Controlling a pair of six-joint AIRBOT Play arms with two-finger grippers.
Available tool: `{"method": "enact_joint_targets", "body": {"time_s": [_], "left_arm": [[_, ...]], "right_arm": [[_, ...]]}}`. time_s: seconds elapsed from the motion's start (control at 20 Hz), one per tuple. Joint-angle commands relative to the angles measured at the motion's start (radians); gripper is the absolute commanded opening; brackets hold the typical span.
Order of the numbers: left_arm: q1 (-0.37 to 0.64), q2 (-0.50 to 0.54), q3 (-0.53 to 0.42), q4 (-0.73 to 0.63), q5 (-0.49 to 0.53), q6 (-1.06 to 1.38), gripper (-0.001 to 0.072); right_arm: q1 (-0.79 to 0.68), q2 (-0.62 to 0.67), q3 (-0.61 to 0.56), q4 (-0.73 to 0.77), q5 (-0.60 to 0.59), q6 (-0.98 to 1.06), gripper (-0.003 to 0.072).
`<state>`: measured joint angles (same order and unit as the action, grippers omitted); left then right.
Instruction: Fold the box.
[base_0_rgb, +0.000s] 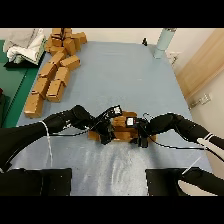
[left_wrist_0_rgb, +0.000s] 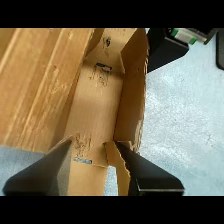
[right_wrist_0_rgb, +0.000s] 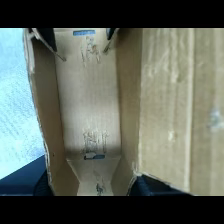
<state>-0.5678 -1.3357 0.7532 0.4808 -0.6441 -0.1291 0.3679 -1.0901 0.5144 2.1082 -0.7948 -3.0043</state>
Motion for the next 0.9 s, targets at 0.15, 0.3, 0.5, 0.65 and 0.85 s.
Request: {"method": "enact_joint_targets", "body": {"time_s": [0.15, 0.3, 0.5, 0.65, 0.85], "left_arm": [[0.0, 0.0, 0.0, -0.011, -0.032, 0.001, 0.044], [0.002, 0.001, 0.0, -0.01, -0.04, -0.003, 0.001], [0.018, 0.05, 0.0, 0.115, -0.036, -0.188, 0.0009], [0.084, 0.144, 0.0, 0.325, -0.064, -0.454, 0.0009], [0.216, 0.323, 0.0, 0.428, -0.163, -0.629, 0.0009]], "right_arm": [[0.001, 0.0, 0.0, 0.0, 0.001, 0.0, 0.0488], [0.001, 0.0, 0.0, 0.0, 0.001, 0.0, 0.0488], [0.001, 0.0, 0.0, 0.0, 0.001, 0.0, 0.0488], [0.001, 0.0, 0.0, 0.0, 0.0, 0.0, 0.0488], [0.001, 0.0, 0.0, 0.0, 0.001, 0.0, 0.0488]]}}
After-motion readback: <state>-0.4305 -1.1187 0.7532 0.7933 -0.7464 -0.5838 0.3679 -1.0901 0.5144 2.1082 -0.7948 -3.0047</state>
